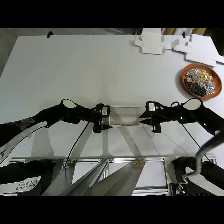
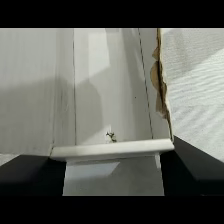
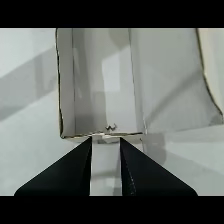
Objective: Fold the box and place the chain.
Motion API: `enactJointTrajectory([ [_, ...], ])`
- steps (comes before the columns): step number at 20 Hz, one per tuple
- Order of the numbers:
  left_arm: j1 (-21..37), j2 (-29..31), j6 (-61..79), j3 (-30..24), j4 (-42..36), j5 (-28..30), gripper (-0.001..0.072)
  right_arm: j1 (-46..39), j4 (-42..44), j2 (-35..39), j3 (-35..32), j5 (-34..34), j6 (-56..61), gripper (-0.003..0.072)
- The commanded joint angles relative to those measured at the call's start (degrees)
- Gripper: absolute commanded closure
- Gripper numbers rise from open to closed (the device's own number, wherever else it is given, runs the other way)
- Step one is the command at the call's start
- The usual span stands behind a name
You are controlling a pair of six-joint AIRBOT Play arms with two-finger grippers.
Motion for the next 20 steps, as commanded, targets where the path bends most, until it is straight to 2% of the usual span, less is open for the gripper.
enactJointTrajectory([
  [1,0.0,0.0,0.0,0.0,0.0,0.0,0.0559,2.1,0.1,-1.4,0.0,-1.3,-0.2,0.0513],
  [6,0.0,0.0,0.0,0.0,0.0,0.0,0.0559,4.5,7.8,-3.9,0.0,-4.3,-0.2,0.0492],
  [7,0.0,0.0,0.0,0.0,0.0,0.0,0.0559,5.1,7.8,-4.6,0.0,-4.7,-0.2,0.0435],
  [8,0.0,0.0,0.0,0.0,0.0,0.0,0.0559,5.3,7.7,-5.2,0.0,-5.2,-0.2,0.0345],
  [10,0.0,0.0,0.0,0.0,0.0,0.0,0.0559,5.3,7.8,-5.4,0.0,-5.4,-0.2,0.0318],
  [12,0.0,0.0,0.0,0.0,0.0,0.0,0.0559,5.1,7.6,-5.4,0.0,-5.7,0.1,0.0232],
  [15,0.0,0.0,0.0,0.0,0.0,0.0,0.0559,5.1,5.2,-4.9,0.0,-5.7,3.5,0.0218],
  [16,0.0,0.0,0.0,0.0,0.0,0.0,0.0559,5.1,2.6,-3.9,0.0,-5.7,6.3,0.024],
  [17,0.0,0.0,0.0,0.0,0.0,0.0,0.0559,5.1,-0.8,-2.3,0.0,-5.6,10.2,0.0327],
  [18,0.0,0.0,0.0,0.0,0.0,0.0,0.0559,5.1,-5.2,-0.4,0.0,-5.1,14.5,0.0472],
  [19,0.0,0.0,0.0,0.0,0.0,0.0,0.0559,5.1,-8.8,1.6,0.0,-4.4,17.9,0.0569],
  [20,0.0,0.0,0.0,0.0,0.0,0.0,0.0559,5.1,-10.9,3.9,0.0,-3.8,20.8,0.0605],
])
